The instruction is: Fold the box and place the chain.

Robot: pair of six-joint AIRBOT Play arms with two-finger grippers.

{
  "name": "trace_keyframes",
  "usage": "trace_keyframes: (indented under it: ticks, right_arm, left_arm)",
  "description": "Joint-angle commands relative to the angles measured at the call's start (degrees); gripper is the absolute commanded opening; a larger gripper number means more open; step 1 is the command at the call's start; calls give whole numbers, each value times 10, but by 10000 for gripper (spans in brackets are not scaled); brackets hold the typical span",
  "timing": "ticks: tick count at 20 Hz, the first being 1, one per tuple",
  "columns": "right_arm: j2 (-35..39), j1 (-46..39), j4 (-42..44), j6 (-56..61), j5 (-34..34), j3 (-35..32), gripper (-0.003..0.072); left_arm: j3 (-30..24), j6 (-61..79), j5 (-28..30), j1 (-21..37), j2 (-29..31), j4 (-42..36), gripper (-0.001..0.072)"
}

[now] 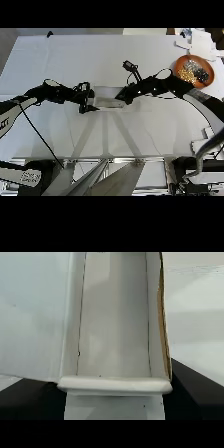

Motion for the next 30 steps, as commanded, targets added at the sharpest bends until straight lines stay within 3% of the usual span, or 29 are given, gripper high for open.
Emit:
trace_keyframes:
  ticks: [1,6,7,8,9,11,13,18,24,30]
  right_arm:
    - [30,-11,-1,0,31,0,16]
    - [61,-33,-98,0,59,0,22]
    - [61,-33,-143,0,63,0,106]
    - [60,-30,-202,0,62,-1,265]
    - [59,-26,-257,-1,59,-1,362]
    - [59,-23,-311,-9,53,-1,371]
    - [58,-23,-313,-56,49,-1,410]
    - [43,8,-313,-116,-18,-1,419]
    - [19,47,-313,-153,-33,-1,410]
    - [17,48,-305,-153,-30,-1,293]
  left_arm:
    - [0,-1,0,0,0,0,395]
    - [0,-1,0,0,0,0,395]
    - [0,-1,0,0,0,0,395]
    - [0,-1,0,0,0,-1,395]
    - [0,-1,0,0,0,-1,395]
    - [0,-1,0,0,0,-1,395]
    - [0,-1,0,0,0,-1,395]
    - [0,-1,0,0,0,-1,395]
    - [0,-1,0,0,0,-1,395]
    - [0,-1,0,0,0,-1,395]
